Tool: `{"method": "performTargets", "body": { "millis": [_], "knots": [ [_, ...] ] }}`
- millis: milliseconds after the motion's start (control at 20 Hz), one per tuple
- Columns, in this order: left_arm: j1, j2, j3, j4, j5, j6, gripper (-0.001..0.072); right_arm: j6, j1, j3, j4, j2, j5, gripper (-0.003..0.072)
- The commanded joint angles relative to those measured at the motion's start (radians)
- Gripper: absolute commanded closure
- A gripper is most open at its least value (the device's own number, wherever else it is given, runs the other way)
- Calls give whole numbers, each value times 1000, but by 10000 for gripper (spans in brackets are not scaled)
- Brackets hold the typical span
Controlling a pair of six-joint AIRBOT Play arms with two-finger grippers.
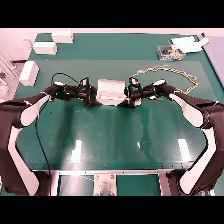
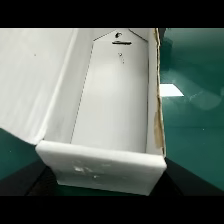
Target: Fold the box and place the chain.
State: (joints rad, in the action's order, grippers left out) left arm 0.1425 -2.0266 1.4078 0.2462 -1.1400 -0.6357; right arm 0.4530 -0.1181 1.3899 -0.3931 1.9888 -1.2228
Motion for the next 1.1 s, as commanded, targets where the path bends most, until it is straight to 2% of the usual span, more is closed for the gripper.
{"method": "performTargets", "body": {
  "millis": [0, 650, 700, 750, 850, 1050],
  "knots": [
    [0, 0, 1, 0, -2, -1, 227, 0, 0, 0, 1, 0, 2, 107],
    [0, 0, 1, 0, 3, -1, 227, -5, 0, 0, 15, 0, -10, 107],
    [0, 0, 1, 0, 3, -1, 227, 27, 0, 4, 23, 0, -8, 82],
    [0, 0, 1, 0, 3, -1, 227, 27, 3, 8, 22, -5, -10, -9],
    [0, 0, 1, 0, 5, -1, 227, 42, 5, 11, -35, -28, -8, -34],
    [0, 0, 1, 0, 4, 0, 227, 39, 29, 11, -147, -71, -1, -34]
  ]
}}
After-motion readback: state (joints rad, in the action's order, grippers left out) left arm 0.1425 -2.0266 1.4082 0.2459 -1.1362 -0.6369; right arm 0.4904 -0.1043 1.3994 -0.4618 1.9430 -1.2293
